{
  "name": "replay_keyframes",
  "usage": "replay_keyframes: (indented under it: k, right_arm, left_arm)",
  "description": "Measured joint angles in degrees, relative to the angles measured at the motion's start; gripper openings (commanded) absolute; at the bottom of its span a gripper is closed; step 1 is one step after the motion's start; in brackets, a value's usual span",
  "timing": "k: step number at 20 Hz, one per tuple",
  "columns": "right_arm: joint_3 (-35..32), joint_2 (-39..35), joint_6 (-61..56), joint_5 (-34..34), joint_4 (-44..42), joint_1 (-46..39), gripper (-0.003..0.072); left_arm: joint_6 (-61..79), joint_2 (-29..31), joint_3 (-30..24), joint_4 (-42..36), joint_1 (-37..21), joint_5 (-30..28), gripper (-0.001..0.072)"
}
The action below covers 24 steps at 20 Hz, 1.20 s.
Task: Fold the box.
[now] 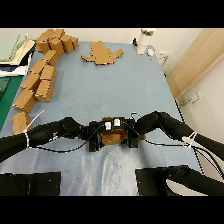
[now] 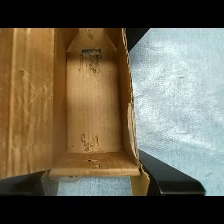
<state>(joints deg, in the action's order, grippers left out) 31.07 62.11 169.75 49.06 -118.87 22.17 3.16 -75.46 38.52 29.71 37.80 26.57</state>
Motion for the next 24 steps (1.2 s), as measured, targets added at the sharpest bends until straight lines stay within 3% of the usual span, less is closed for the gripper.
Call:
replay_keyframes:
  k: [8, 9, 10, 24]
  right_arm:
    - [0.02, 0.0, -0.17, 0.96, 0.0, 0.02, 0.0505]
    - [0.02, -0.04, -0.42, 1.22, 0.15, 0.02, 0.0561]
    - [0.02, -0.11, -0.98, 1.64, 0.26, 0.02, 0.072]
    - [0.22, -1.46, -13.25, 3.89, 7.69, 0.02, 0.072]
  left_arm:
    - [0.04, 0.0, 0.0, 0.02, 0.04, -0.07, 0.0524]
    - [0.04, -0.02, 0.0, 0.0, 0.04, -0.07, 0.0524]
    - [0.07, -0.04, 0.0, 0.0, 0.04, -0.07, 0.0524]
    - [0.07, -0.04, 0.0, 0.02, 0.07, -0.02, 0.0524]
